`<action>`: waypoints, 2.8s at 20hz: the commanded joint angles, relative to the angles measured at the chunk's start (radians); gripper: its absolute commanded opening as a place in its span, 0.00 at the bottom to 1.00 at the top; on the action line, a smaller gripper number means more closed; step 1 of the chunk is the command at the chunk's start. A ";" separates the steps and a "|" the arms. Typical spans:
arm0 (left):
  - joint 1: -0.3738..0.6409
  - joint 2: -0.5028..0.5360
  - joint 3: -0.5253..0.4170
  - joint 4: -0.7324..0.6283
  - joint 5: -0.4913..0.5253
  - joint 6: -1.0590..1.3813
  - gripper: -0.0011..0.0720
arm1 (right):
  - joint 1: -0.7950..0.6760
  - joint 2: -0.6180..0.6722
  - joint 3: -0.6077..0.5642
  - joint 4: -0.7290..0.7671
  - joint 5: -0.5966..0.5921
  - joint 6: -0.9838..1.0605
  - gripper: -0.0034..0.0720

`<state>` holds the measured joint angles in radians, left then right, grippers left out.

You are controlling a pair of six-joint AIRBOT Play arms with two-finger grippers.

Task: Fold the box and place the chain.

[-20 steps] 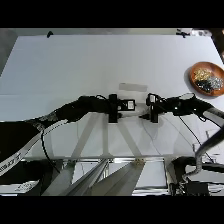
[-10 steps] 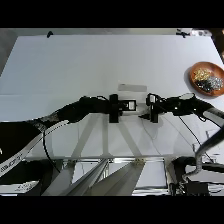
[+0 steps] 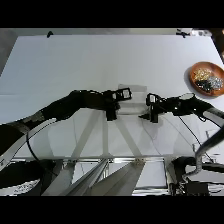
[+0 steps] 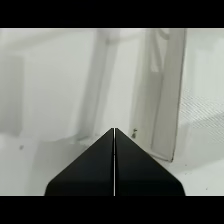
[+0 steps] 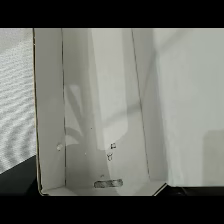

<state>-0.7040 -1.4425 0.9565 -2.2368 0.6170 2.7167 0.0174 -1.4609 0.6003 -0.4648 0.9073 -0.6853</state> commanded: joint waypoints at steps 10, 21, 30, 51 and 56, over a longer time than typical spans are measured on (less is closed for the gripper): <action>0.249 0.214 -0.094 -0.005 0.215 -0.581 0.02 | 0.000 0.000 0.000 0.000 0.001 -0.001 0.63; 0.377 -0.005 -0.198 -0.304 0.253 -0.816 0.02 | 0.000 0.000 0.000 0.000 0.001 -0.001 0.63; 0.312 -0.069 -0.198 -0.359 0.219 -0.760 0.02 | 0.000 0.000 0.000 0.000 0.001 -0.001 0.63; 0.185 -0.039 -0.060 -0.372 0.222 -0.715 0.04 | 0.000 0.000 0.000 0.000 0.001 -0.001 0.63; 0.171 -0.038 -0.035 -0.365 0.240 -0.724 0.23 | 0.000 0.000 0.000 0.000 0.001 -0.001 0.63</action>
<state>-0.5270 -1.4830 0.9085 -2.6091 0.8448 2.0003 0.0174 -1.4609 0.6003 -0.4652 0.9077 -0.6865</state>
